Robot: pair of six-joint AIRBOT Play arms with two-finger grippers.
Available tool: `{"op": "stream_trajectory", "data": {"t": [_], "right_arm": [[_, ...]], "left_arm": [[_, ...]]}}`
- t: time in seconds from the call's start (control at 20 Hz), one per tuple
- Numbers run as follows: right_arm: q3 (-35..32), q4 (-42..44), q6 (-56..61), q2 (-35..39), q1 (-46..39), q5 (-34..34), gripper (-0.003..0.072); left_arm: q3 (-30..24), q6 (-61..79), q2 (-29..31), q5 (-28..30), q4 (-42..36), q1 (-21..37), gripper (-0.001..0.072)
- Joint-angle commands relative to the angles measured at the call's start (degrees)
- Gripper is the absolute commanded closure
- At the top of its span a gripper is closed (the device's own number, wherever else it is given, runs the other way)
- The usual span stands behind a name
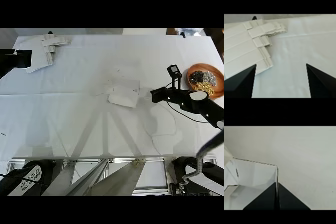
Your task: Fold the box and place the chain.
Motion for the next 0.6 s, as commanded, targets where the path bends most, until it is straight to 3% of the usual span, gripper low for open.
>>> {"op": "stream_trajectory", "data": {"t": [0.0, 0.1, 0.55], "right_arm": [[-0.6, 0.3, -0.8, -0.1, 0.0, -6.2, 0.0675], [-0.6, 0.3, -1.4, -0.2, 0.0, -9.0, 0.0675], [-1.6, 4.2, -5.1, -0.3, 0.0, -3.8, 0.0674]], "left_arm": [[0.0, 0.0, 0.0, 0.0, 0.0, 0.1, 0.0013], [0.0, 0.0, 0.0, 0.0, 0.0, 0.1, 0.0013], [0.0, 0.0, 0.0, 0.0, 0.0, 0.1, 0.0013]]}}
